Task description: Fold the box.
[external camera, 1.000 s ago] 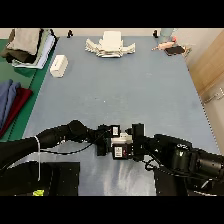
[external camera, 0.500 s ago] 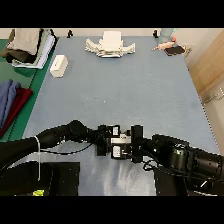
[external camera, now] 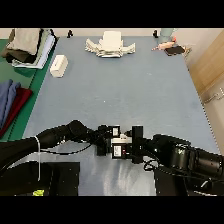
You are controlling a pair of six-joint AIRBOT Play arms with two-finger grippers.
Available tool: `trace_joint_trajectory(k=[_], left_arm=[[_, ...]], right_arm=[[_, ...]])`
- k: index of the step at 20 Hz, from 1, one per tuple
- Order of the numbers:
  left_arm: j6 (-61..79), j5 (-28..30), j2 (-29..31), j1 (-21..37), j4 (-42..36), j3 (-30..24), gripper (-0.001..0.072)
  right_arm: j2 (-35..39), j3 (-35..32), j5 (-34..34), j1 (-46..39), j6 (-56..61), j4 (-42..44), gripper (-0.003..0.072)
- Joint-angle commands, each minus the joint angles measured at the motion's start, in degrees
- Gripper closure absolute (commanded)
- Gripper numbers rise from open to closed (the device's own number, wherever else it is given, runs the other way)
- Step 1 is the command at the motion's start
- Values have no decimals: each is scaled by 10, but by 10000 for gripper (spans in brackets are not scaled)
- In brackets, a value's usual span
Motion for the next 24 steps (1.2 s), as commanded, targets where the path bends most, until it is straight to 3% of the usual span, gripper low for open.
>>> trace_joint_trajectory(k=[1,5,6,7,12,17,24], left_arm=[[0,1,0,0,0,0,189],[0,1,0,0,0,0,189],[-1,1,0,0,0,0,189],[0,1,0,0,0,0,189],[-1,1,0,0,0,0,190],[0,1,0,0,0,0,189],[0,1,0,0,0,0,189]], right_arm=[[18,1,6,1,1,1,183],[72,1,40,0,78,37,185],[85,0,49,0,123,50,273],[96,-2,50,0,176,54,677],[142,-69,-66,0,454,-43,686],[146,-144,-176,0,464,-45,687],[147,-166,-199,0,485,-42,686]])
